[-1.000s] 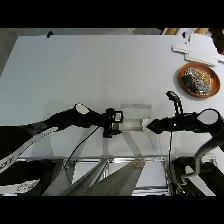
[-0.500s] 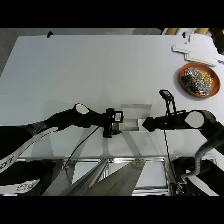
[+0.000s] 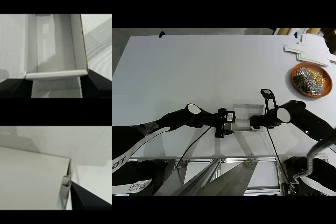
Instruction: Fold the box and place the chain.
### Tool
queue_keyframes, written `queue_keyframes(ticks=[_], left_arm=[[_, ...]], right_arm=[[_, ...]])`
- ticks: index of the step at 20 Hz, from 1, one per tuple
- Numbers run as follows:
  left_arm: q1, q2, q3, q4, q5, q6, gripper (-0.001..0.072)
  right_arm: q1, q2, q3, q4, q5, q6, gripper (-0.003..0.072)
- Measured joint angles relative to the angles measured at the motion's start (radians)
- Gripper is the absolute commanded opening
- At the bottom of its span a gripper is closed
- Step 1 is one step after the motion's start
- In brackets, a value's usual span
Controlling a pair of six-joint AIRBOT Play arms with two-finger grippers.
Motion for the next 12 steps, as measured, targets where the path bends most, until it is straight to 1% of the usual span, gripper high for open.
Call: queue_keyframes(ticks=[3,8,10,11,12], left_arm=[[0.000,0.000,0.000,0.000,0.000,0.000,0.0274],[0.000,0.000,0.000,0.000,0.000,0.000,0.0274],[0.000,0.000,0.000,0.000,-0.001,0.000,0.0274],[0.000,0.000,0.000,0.000,-0.001,0.000,0.0274],[0.000,0.000,0.000,0.000,-0.001,0.000,0.0274]], right_arm=[[0.022,-0.023,0.019,-0.074,0.015,0.090,0.0407],[0.066,-0.079,0.029,-0.120,0.022,0.159,0.0406],[0.085,-0.096,0.030,-0.127,0.014,0.174,0.0368],[0.091,-0.101,0.030,-0.129,0.007,0.181,0.0311],[0.096,-0.105,0.031,-0.130,0.002,0.187,0.0292]])
